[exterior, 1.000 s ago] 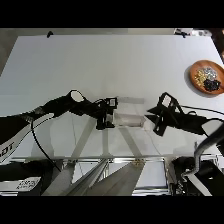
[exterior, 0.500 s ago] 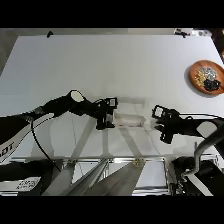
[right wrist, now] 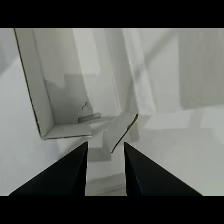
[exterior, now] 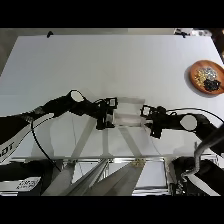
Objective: Fold the box and place the chain.
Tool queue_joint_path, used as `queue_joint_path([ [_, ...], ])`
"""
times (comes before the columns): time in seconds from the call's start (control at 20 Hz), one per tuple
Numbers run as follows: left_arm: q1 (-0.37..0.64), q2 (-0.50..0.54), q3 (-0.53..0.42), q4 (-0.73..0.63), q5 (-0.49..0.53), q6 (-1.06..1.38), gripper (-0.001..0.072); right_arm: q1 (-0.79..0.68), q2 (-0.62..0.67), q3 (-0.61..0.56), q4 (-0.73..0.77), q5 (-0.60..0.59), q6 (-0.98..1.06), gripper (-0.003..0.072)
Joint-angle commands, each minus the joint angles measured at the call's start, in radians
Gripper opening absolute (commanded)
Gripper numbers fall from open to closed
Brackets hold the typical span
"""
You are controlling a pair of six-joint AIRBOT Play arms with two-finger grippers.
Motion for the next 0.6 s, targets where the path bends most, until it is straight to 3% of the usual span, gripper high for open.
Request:
queue_joint_path([
  [0.0, 0.0, 0.001, 0.001, 0.0, 0.0, 0.0, 0.0492, 0.019, -0.019, -0.001, 0.04, -0.039, -0.011, 0.0225],
  [0.55, 0.0, 0.001, 0.001, 0.0, 0.0, 0.0, 0.0492, 0.125, -0.019, -0.001, 0.072, -0.129, -0.011, 0.0221],
])
